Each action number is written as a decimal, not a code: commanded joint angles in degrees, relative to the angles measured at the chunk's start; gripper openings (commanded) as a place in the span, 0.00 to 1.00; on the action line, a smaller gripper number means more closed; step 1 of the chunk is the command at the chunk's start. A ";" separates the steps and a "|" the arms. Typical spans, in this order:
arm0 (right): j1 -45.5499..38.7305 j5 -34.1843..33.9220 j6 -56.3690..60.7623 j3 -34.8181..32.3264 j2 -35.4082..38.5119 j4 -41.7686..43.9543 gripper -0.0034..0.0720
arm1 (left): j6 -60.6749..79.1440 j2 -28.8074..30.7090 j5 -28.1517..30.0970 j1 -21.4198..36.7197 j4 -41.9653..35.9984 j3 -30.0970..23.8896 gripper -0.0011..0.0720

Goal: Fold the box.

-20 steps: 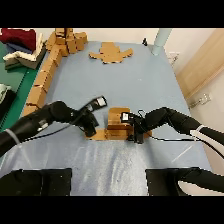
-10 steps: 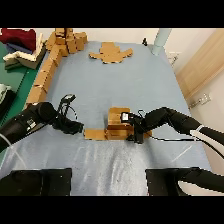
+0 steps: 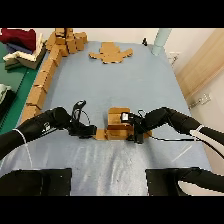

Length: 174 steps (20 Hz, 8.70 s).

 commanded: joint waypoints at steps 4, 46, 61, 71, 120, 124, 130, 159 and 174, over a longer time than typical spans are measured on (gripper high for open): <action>0.02 0.00 0.00 0.02 -0.02 0.00 0.83 | 1.79 -0.22 3.04 -4.85 -5.97 0.68 0.03; 0.02 -0.09 0.00 0.02 -0.02 0.00 0.83 | -23.63 -1.18 7.21 -11.43 8.00 9.55 0.76; 0.02 -0.07 0.00 0.02 -0.02 0.00 0.83 | -51.08 -19.39 -13.40 -24.35 38.29 31.30 0.73; 0.02 -0.09 0.00 0.02 -0.02 0.00 0.83 | -50.95 -24.20 -17.81 -25.49 39.58 34.10 0.73; 0.02 -0.09 0.00 0.02 -0.02 0.00 0.83 | -17.90 -18.36 -39.30 -6.14 15.43 39.93 0.71; 0.02 -0.09 0.00 0.04 -0.02 0.00 0.83 | -2.73 -18.36 -39.06 -6.25 16.68 39.91 0.03; 0.02 -0.09 0.00 0.02 -0.02 0.00 0.83 | 13.94 -12.81 -27.98 -18.14 23.06 31.28 0.02; 0.02 -0.11 0.00 0.04 -0.02 0.00 0.83 | 90.33 -12.13 7.02 -5.33 -21.29 5.18 0.96; 0.02 -0.11 0.00 0.02 -0.02 0.00 0.83 | 89.88 -10.78 4.63 -4.39 -18.91 4.37 0.98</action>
